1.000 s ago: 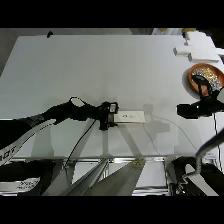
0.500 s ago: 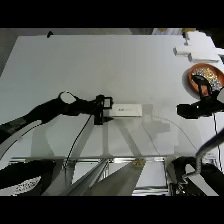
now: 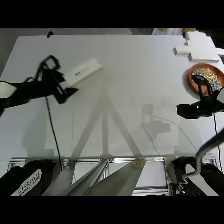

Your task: Fold the box and place the chain.

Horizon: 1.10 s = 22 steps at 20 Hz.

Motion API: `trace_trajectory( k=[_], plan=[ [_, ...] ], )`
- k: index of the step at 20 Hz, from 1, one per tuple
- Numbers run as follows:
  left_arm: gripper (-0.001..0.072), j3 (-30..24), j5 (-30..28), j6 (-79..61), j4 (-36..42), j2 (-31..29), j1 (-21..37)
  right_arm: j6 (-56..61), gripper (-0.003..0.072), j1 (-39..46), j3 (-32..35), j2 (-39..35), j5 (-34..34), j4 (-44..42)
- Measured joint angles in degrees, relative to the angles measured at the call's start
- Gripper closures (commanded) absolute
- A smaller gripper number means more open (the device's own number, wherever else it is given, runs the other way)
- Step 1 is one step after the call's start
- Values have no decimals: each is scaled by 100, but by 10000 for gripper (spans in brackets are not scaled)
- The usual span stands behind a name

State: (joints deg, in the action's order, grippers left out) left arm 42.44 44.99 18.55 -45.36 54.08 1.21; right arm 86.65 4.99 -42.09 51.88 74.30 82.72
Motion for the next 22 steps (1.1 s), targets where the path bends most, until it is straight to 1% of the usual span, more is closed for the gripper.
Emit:
trace_trajectory(
  k=[3,5,7,10,11,12,13,19,22],
  plan=[
    [556,-44,177,1351,-684,-59,1014,0,668,0,0,-4,0,2],
    [557,-120,306,1967,-1029,46,1517,0,668,0,0,-4,-2,2],
    [557,-238,385,2422,-1357,212,1867,0,668,0,0,-4,-2,2],
    [548,-385,474,2962,-1923,540,2135,0,668,0,0,-4,-2,2],
    [382,-415,538,3123,-2103,664,2188,0,668,0,0,-4,-2,2],
    [108,-433,601,3233,-2238,778,2223,0,668,0,0,-4,-2,0],
    [21,-446,645,3331,-2326,866,2240,0,668,0,0,-4,-2,0],
    [12,-481,1185,3633,-2715,1073,2299,4,668,0,0,-4,-2,0],
    [14,-487,1414,3674,-2820,901,2304,4,668,0,0,-4,-2,2]
  ],
)
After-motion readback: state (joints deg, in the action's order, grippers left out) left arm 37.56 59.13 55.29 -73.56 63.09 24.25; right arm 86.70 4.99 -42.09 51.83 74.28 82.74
